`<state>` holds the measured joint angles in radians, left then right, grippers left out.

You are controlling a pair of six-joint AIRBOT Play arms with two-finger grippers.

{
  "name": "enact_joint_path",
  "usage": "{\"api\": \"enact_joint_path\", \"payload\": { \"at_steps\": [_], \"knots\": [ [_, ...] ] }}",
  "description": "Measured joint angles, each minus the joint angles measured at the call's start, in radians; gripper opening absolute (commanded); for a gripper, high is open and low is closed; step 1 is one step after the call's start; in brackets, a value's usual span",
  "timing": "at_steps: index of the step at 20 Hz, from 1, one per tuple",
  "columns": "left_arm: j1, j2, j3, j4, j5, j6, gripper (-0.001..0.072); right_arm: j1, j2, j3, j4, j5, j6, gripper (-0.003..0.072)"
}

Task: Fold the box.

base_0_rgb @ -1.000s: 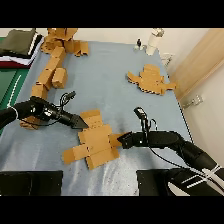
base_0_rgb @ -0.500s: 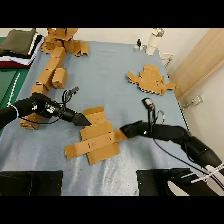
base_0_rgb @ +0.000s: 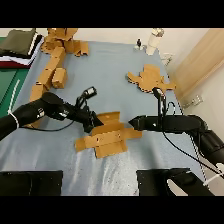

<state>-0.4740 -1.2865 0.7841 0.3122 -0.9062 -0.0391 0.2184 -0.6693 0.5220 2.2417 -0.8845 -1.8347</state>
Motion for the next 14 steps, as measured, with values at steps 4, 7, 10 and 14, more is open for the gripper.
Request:
{"api": "enact_joint_path", "payload": {
  "at_steps": [4, 7, 10, 14],
  "knots": [
    [-0.09, 0.037, -0.052, 0.003, 0.038, 0.089, 0.0012, 0.0, 0.0, -0.015, -0.015, -0.052, 0.044, 0.0002],
    [-0.114, 0.048, -0.099, -0.002, 0.069, 0.127, 0.0012, 0.0, 0.0, -0.042, -0.023, -0.058, 0.062, 0.0002],
    [-0.121, 0.055, -0.122, -0.008, 0.09, 0.163, 0.0012, 0.0, 0.001, -0.068, -0.03, -0.032, 0.081, 0.0002],
    [-0.084, 0.071, -0.129, -0.024, 0.104, 0.195, 0.0012, 0.0, -0.003, -0.08, -0.04, 0.044, 0.089, 0.0002]
  ]
}}
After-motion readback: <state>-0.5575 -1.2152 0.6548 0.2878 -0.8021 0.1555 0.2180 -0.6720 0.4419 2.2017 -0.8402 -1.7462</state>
